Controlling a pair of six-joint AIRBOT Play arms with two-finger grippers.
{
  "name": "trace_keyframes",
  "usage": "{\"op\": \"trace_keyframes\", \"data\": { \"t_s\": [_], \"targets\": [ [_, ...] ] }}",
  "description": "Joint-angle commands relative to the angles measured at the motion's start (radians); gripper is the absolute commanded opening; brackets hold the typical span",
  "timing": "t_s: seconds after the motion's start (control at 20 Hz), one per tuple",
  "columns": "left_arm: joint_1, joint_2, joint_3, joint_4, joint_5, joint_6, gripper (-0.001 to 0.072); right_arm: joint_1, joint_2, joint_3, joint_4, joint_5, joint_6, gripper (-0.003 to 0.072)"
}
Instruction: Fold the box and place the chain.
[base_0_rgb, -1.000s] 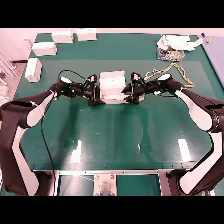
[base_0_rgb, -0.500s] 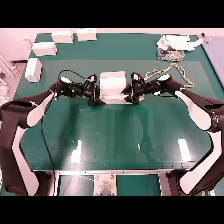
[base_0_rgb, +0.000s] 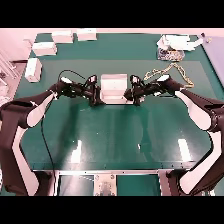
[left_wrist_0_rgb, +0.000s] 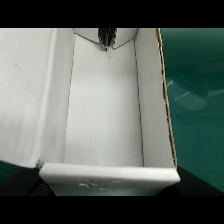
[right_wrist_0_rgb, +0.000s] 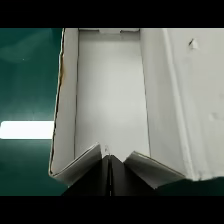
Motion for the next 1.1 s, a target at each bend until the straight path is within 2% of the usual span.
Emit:
{"op": "trace_keyframes", "data": {
  "t_s": [0.0,0.25,0.5,0.7,0.9,1.05],
  "targets": [
    [0.001,0.0,0.0,0.0,0.002,0.0,0.0447,-0.016,0.002,0.0,-0.061,0.001,0.004,0.001],
    [0.001,0.0,0.0,0.0,0.003,0.0,0.0447,-0.044,0.04,0.0,-0.061,0.004,0.018,0.001],
    [0.001,0.0,0.0,0.0,0.003,0.0,0.0447,-0.071,0.155,0.0,-0.092,0.003,0.131,0.0008],
    [0.001,0.0,0.0,0.0,0.003,0.0,0.0447,-0.116,0.272,0.0,-0.1,-0.027,0.519,0.0007],
    [0.001,0.0,0.0,0.0,0.002,0.0,0.0447,-0.193,0.303,0.0,-0.259,-0.001,1.084,0.0007],
    [0.001,0.0,0.0,0.0,0.003,0.0,0.0447,-0.239,0.303,-0.008,-0.353,0.002,1.302,0.0006]
  ]
}}
